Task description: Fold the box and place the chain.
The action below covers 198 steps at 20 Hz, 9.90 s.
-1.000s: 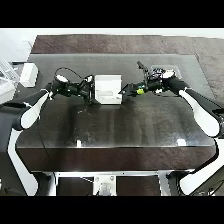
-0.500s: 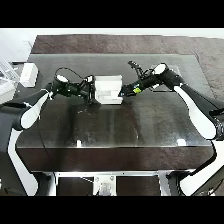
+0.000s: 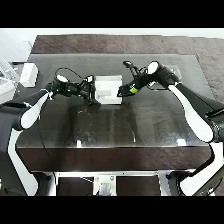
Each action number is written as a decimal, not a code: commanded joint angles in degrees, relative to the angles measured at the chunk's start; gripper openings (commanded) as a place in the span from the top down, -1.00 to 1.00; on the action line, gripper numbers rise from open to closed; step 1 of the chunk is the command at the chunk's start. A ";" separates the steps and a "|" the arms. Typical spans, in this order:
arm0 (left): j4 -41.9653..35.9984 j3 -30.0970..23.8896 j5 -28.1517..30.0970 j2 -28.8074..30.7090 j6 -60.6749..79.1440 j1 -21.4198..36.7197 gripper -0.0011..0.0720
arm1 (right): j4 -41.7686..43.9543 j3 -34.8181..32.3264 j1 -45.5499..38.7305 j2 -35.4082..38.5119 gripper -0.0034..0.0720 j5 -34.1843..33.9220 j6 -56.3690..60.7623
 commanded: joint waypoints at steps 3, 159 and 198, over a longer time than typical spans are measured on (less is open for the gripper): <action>0.00 -0.02 0.00 0.02 -0.04 0.00 -0.49 | -7.96 0.44 1.90 0.07 -0.18 -0.39 10.86; 0.00 -0.02 -0.15 0.02 0.00 -0.02 -0.49 | -22.01 22.32 12.17 32.44 0.89 -7.58 -1.29; -0.02 -0.02 -0.20 0.02 -0.02 -0.02 -0.49 | -10.12 -3.52 12.24 8.96 -0.45 -18.53 -0.37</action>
